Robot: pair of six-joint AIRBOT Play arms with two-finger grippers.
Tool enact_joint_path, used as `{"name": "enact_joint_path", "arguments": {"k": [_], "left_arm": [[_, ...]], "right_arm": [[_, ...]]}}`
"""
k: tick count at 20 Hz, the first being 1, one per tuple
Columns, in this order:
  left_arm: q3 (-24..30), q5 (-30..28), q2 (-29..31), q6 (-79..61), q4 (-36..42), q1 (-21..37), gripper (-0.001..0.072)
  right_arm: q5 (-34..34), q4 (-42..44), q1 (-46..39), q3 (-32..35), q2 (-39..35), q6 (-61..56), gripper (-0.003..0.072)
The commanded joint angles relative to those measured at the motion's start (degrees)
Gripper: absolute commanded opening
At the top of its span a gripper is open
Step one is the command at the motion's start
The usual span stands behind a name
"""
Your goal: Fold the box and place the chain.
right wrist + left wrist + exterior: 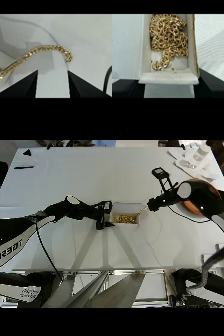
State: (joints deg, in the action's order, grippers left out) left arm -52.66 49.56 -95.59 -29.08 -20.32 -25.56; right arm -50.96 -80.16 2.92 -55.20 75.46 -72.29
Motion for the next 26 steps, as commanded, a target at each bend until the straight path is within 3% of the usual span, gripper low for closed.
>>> {"name": "enact_joint_path", "arguments": {"k": [1, 10, 12, 15, 17, 26], "left_arm": [[0.02, -0.02, 0.0, 0.0, -0.02, -0.02, 0.0348], [0.02, -0.02, 0.0, 0.0, -0.02, -0.02, 0.0348], [0.02, -0.02, 0.0, 0.0, -0.02, 0.0, 0.0348], [0.02, -0.02, 0.0, -0.02, -0.02, -0.02, 0.0348], [0.02, -0.02, 0.0, 0.0, -0.02, -0.02, 0.0348], [0.02, -0.02, 0.0, -0.02, -0.02, -0.02, 0.0348]], "right_arm": [[3.85, -1.95, -0.2, 0.0, 5.44, 2.38, 0.0419], [11.37, -2.1, -0.17, -0.02, 11.3, 2.27, 0.0386], [10.36, -2.12, -0.2, -0.02, 12.13, 2.29, 0.0252], [8.44, -2.14, -0.17, -0.02, 12.94, 2.32, 0.0214], [8.11, -2.14, -0.17, -0.02, 12.96, 2.32, 0.0006], [6.54, -2.16, -0.17, -0.02, 6.95, 2.34, 0.0008]]}}
